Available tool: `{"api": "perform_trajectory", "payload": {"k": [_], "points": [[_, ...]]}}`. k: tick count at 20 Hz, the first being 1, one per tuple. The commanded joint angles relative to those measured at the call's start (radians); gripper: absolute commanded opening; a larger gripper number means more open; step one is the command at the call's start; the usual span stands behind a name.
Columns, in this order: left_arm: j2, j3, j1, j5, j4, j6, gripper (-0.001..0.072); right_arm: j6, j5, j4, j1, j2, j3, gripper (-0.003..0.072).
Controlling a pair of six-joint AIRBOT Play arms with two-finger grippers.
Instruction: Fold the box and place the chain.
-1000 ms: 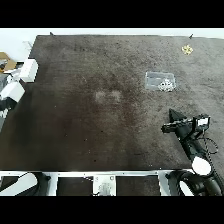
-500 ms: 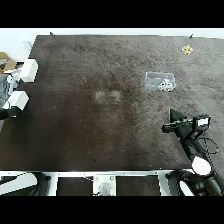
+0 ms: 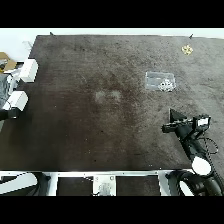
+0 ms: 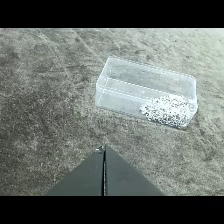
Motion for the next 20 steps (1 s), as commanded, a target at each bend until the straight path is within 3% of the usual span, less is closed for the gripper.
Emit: {"api": "perform_trajectory", "payload": {"k": [1, 3, 6, 9, 10, 11, 12, 13, 20], "points": [[-0.018, 0.0, 0.0, -0.032, -0.001, 0.019, 0.0004, 0.0, 0.0, 0.0, 0.001, 0.0, -0.001, -0.0001], [-0.056, 0.008, 0.0, -0.056, 0.002, 0.019, 0.0003, 0.0, 0.0, 0.0, 0.001, 0.0, -0.001, 0.0], [-0.059, 0.009, 0.0, 0.031, 0.003, -0.014, 0.0004, 0.0, 0.0, 0.0, 0.001, 0.0, -0.001, 0.0], [-0.055, 0.009, 0.0, -0.004, 0.014, 0.002, 0.0011, 0.0, 0.005, 0.0, 0.001, 0.0, -0.001, 0.0], [-0.054, 0.009, 0.0, -0.018, 0.026, 0.014, 0.009, 0.0, 0.007, 0.0, 0.001, 0.0, -0.001, 0.0], [-0.054, 0.009, 0.0, -0.022, 0.034, 0.018, 0.0391, 0.0, 0.008, 0.0, 0.001, 0.0, -0.001, 0.0], [-0.053, 0.009, 0.0, -0.023, 0.034, 0.014, 0.0579, 0.0, 0.008, 0.0, 0.001, 0.0, -0.001, 0.0], [-0.048, 0.009, 0.0, -0.031, 0.035, 0.008, 0.0607, 0.0, 0.008, 0.0, 0.001, 0.0, -0.001, 0.0], [0.122, 0.009, 0.0, -0.074, 0.026, -0.034, 0.0608, 0.0, 0.008, 0.0, 0.001, 0.0, -0.001, 0.0]]}}
